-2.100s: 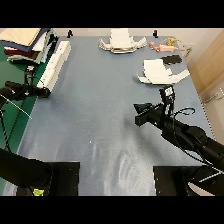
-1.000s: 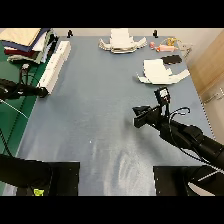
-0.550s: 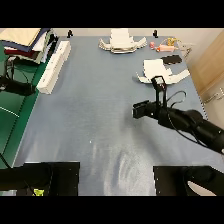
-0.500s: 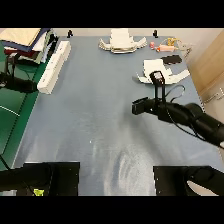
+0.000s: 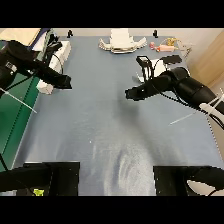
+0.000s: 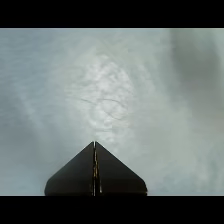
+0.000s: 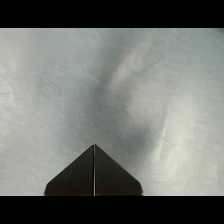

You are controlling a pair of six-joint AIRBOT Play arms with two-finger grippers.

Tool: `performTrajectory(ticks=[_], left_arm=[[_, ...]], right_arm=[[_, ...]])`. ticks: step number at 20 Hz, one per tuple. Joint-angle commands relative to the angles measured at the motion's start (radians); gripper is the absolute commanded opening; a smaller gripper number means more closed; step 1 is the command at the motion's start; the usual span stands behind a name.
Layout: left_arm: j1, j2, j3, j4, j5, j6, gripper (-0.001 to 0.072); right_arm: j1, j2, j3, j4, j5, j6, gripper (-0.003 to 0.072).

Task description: Fold the box.

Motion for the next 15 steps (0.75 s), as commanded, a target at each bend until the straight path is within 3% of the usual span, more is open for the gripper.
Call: performTrajectory(ticks=[1, 15], left_arm=[[-0.093, -0.013, 0.005, 0.0, -0.027, -0.053, 0.0014], [-0.099, -0.013, 0.005, -0.003, -0.026, -0.054, 0.0014]], right_arm=[[0.0, -0.038, 0.043, -0.018, -0.077, 0.041, 0.0001], [0.0, -0.038, 0.043, -0.017, -0.077, 0.041, 0.0001]])
